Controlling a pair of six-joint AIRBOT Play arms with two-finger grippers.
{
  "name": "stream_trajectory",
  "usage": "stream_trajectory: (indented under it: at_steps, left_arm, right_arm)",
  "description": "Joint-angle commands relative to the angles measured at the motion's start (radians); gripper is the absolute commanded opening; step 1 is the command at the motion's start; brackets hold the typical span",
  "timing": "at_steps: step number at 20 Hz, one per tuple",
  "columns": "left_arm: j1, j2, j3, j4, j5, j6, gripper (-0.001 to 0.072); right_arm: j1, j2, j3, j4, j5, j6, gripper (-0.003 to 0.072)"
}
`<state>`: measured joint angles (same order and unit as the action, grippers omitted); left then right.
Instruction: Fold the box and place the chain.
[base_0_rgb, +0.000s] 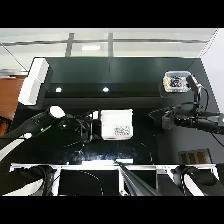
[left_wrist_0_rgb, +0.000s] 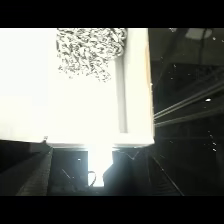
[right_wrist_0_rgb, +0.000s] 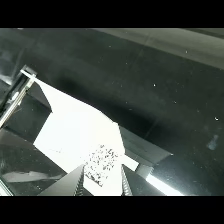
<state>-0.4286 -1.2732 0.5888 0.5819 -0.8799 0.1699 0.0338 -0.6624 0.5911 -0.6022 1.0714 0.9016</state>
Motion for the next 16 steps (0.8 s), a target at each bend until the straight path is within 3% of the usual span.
stream_trajectory:
  at_steps: [1,8,9,11,13,16]
  left_arm:
    - [-0.007,-0.024,0.004,-0.064,0.006,0.009,0.0710]
    - [-0.015,-0.027,0.005,-0.090,0.031,0.011,0.0704]
    - [-0.022,-0.027,0.005,-0.082,0.030,0.023,0.0652]
    - [-0.035,-0.027,0.005,-0.059,0.030,0.025,0.0425]
    - [-0.045,-0.027,0.005,-0.055,0.031,0.028,0.0396]
    - [-0.043,-0.027,0.005,-0.055,0.031,0.030,0.0396]
  right_arm:
    - [0.000,0.000,0.001,0.000,0.002,0.000,0.0288]
    - [0.000,0.000,0.001,0.000,0.002,0.000,0.0288]
    - [0.000,0.000,0.001,-0.001,-0.003,0.000,0.0288]
    - [0.009,0.000,0.001,-0.002,-0.047,0.026,0.0291]
    - [0.055,-0.007,0.009,0.002,-0.164,0.041,0.0668]
    - [0.117,-0.153,0.119,-0.003,-0.272,0.054,0.0667]
